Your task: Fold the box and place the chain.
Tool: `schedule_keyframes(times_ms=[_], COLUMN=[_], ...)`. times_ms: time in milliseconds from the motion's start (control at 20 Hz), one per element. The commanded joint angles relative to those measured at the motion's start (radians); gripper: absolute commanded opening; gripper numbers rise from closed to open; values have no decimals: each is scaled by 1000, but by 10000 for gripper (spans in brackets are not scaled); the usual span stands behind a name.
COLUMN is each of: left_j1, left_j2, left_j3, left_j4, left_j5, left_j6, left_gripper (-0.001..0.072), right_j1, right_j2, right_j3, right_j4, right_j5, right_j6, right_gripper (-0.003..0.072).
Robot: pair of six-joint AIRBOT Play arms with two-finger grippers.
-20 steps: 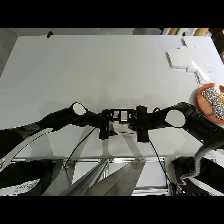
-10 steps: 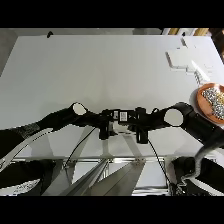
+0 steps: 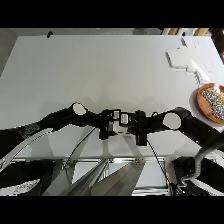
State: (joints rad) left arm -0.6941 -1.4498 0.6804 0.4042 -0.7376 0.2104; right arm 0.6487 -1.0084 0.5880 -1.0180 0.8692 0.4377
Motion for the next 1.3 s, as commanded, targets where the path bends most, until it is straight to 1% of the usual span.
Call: schedule_keyframes(times_ms=[0, 250, 450, 600, 700, 800, 950, 1050, 1100, 1250], left_j1=[1, 1, 1, 1, 1, 1, 1, 1, 1, 1], left_j2=[1, 1, 1, 1, 1, 1, 1, 1, 1, 1], left_j3=[1, 1, 1, 1, 1, 1, 1, 1, 1, 1], left_j4=[-1, -1, -1, -1, -1, -1, -1, -1, -1, -1], left_j5=[0, 0, 0, 0, 0, 0, 0, 0, 0, 0], left_j6=[-1, -1, -1, -1, -1, -1, -1, -1, -1, -1], left_gripper=[393, 393, 393, 393, 393, 393, 393, 393, 393, 393], right_j1=[0, 0, 0, -1, -24, -58, -113, -193, -241, -401], right_j2=[-3, -47, -37, 25, 87, 148, 199, 196, 196, 193], right_j3=[-11, -11, -11, -10, -10, -10, -10, -10, -10, -11], right_j4=[-6, -2, -2, -3, -8, -53, -243, -382, -423, -448], right_j5=[-29, -18, -17, -21, -26, -17, 25, 76, 95, 154], right_j6=[-1, 10, 10, 13, 62, 154, 405, 588, 659, 772], right_gripper=[17, 17, 17, 17, 17, 17, 18, 17, 18, 17])
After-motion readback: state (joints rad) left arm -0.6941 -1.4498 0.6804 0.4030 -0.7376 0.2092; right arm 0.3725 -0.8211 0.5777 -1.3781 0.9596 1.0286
